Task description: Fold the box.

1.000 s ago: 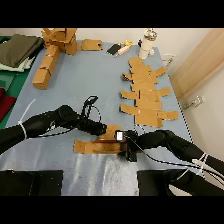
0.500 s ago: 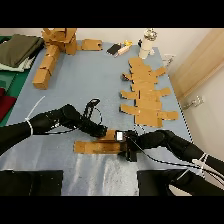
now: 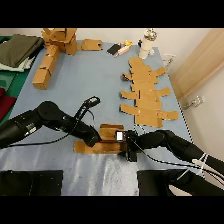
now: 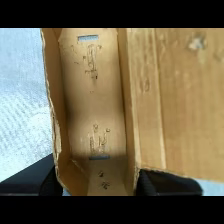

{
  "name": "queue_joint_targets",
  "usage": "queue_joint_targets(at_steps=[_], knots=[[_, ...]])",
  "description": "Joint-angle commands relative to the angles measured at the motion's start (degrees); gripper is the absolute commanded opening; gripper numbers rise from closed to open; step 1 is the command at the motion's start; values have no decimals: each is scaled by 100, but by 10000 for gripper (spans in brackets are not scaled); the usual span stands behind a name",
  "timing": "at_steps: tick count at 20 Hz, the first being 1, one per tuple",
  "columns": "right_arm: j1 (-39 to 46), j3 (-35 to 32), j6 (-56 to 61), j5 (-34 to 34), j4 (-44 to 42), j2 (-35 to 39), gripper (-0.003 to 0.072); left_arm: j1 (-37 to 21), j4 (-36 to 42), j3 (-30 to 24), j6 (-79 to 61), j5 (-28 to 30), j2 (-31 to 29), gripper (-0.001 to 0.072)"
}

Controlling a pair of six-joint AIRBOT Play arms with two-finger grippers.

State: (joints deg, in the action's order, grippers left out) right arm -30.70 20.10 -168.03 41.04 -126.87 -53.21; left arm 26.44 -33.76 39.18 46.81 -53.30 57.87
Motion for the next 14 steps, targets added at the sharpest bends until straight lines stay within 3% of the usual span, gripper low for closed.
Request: queue_joint_targets(at_steps=[1,4,7,8,9,10,12,14], knots=[[0,0,-2,2,9,2,521,-35,-140,-385,-988,-538,-706,11],[0,0,-2,2,9,4,521,-111,-809,-616,-1569,-575,-881,12],[0,0,-2,2,24,7,521,-798,-450,-1086,-3685,-461,-848,16],[0,0,-2,0,31,4,521,-922,-164,-1294,-4465,-269,-844,259],[0,0,-2,4,33,4,521,-1001,214,-1488,-5108,15,-844,599],[0,0,-2,4,35,4,521,-1075,660,-1670,-5633,321,-846,689],[0,0,-2,2,44,4,521,-1108,1226,-1917,-6352,826,-844,689],[0,0,-2,2,44,4,521,-1106,1322,-1971,-6417,872,-767,690]])
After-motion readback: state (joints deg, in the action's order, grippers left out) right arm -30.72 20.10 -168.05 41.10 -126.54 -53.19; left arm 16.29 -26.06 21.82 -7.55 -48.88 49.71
